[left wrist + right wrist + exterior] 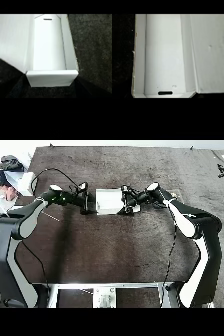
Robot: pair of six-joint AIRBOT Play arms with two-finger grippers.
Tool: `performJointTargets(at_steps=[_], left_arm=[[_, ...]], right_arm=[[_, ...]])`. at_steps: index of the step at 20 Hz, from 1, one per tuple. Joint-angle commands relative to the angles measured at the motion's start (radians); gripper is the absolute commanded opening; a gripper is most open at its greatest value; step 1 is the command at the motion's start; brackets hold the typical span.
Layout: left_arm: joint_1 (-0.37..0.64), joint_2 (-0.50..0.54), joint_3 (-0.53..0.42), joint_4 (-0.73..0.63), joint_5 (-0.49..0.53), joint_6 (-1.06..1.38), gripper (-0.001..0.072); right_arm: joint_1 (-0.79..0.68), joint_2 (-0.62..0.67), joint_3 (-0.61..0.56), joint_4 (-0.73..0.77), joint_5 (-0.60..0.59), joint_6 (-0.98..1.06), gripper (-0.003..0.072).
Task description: Fold the box and place the chain.
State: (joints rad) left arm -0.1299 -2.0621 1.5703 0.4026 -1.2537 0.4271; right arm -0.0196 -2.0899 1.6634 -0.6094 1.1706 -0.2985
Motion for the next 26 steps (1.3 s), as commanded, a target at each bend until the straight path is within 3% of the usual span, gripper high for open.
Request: performJointTargets(at_steps=[1,14,21,26], left_arm=[[-0.013,-0.014,0.000,-0.007,0.023,0.000,0.0720],[-0.075,-0.014,0.000,0.013,0.112,-0.001,0.0715],[-0.072,-0.014,0.000,0.070,0.108,-0.064,0.0716],[-0.072,-0.014,0.000,0.036,0.104,-0.028,0.0715]], right_arm=[[0.001,0.000,0.001,0.000,0.000,0.000,0.0375],[0.001,0.000,0.001,0.000,0.001,0.000,0.0375],[0.001,0.000,0.001,0.000,0.001,0.000,0.0375],[0.001,0.000,0.001,0.000,0.001,0.000,0.0375]])
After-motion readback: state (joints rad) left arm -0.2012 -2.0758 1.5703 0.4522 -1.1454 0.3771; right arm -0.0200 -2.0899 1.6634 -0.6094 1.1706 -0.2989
